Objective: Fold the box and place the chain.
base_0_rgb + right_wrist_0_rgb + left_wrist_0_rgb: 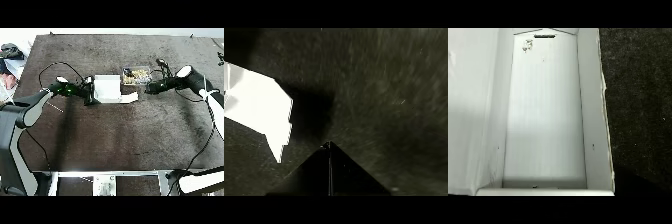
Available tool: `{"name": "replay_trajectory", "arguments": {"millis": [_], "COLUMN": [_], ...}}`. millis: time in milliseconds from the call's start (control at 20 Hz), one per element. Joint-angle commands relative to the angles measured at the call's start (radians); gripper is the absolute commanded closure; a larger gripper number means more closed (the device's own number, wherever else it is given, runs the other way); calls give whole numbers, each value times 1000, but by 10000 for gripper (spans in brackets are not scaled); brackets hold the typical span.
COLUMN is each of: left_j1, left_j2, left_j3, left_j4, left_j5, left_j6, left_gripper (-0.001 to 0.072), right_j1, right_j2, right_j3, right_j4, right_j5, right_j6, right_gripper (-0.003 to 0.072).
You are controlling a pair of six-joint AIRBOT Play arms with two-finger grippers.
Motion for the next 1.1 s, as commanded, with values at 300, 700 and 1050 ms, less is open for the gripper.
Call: {"name": "replay_trajectory", "arguments": {"millis": [300, 700, 1050], "left_j1": [0, 0, 0], "left_j2": [0, 0, 0], "left_j3": [0, 0, 0], "left_j4": [0, 0, 0], "left_j5": [0, 0, 0], "left_j6": [0, 0, 0], "left_gripper": [364, 365, 364], "right_j1": [66, 93, 211], "right_j2": [-116, -74, -77], "right_j3": [-71, -33, 100], "right_j4": [333, 410, 224], "right_j5": [-21, -4, -4], "right_j6": [-128, -146, -32], "right_gripper": [699, 192, 192]}}
